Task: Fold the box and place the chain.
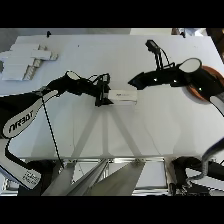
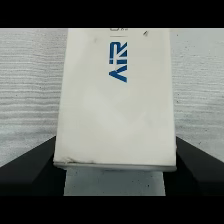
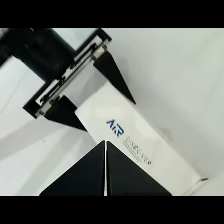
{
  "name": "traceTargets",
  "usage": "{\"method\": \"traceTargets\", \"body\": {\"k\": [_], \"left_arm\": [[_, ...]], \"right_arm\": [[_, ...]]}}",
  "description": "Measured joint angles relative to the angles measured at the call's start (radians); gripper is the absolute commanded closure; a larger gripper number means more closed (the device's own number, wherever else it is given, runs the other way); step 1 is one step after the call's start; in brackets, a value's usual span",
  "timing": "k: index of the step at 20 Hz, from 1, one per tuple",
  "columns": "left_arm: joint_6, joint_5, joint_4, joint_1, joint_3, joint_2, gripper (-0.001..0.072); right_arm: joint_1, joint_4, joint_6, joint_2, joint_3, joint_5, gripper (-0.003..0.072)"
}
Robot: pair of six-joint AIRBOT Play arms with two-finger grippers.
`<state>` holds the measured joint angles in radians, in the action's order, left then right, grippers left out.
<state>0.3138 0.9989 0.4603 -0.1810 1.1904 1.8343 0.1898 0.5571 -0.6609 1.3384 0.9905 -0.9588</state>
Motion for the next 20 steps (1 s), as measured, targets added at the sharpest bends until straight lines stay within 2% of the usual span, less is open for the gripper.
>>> {"method": "traceTargets", "body": {"k": [6,13,20], "left_arm": [[0.0,0.0,0.0,0.0,0.0,0.0,0.0368],[0.003,0.0,0.003,0.0,0.0,0.0,0.0368],[0.001,0.002,0.004,0.001,0.0,-0.001,0.0368]], "right_arm": [[-0.021,-0.141,0.116,0.061,-0.151,0.067,0.0678],[-0.019,-0.192,0.151,0.141,-0.182,0.091,0.0678],[0.01,-0.193,0.163,0.154,-0.186,0.105,0.0675]]}}
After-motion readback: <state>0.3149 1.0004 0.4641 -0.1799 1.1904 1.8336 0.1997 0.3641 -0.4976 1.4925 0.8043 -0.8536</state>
